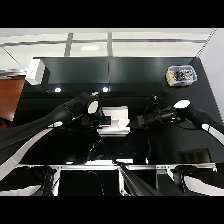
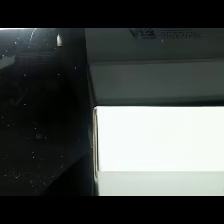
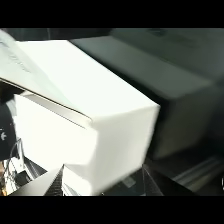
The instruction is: Fold the box and place the chain.
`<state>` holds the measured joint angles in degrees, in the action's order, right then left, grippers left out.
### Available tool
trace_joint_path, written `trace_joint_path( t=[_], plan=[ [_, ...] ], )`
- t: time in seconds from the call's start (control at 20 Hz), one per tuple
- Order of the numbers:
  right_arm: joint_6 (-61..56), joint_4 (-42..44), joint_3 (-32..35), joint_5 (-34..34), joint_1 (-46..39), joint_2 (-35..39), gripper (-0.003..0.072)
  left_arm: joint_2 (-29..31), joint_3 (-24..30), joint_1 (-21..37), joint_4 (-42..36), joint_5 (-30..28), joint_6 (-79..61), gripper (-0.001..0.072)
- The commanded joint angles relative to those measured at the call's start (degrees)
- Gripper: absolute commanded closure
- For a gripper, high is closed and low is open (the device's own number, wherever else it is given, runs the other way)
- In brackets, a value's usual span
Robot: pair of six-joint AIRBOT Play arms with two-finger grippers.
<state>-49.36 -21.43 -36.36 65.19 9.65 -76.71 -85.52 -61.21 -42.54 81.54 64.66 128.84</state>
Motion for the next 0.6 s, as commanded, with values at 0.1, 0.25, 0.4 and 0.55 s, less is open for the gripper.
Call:
trace_joint_path(
  t=[0.1, 0.25, 0.4, 0.55],
  plan=[
    [-8.2, -8.2, -5.2, -1.4, 3.9, 0.0, 0.0150, 0.0, -0.1, 0.0, 0.0, -0.1, 0.0, 0.0680],
    [-14.5, -13.7, -7.5, -2.7, 6.0, 0.0, 0.0269, 0.0, -0.1, 0.0, 0.0, -0.1, 0.0, 0.0680],
    [-25.5, -21.5, -11.5, -5.2, 10.9, 0.0, 0.0335, 0.0, -0.1, 0.0, 0.0, -0.1, 0.0, 0.0679],
    [-36.2, -31.7, -15.7, -7.0, 16.3, 0.0, 0.0335, 0.0, -0.1, 0.0, 0.0, -0.1, 0.0, 0.0680]
  ],
)
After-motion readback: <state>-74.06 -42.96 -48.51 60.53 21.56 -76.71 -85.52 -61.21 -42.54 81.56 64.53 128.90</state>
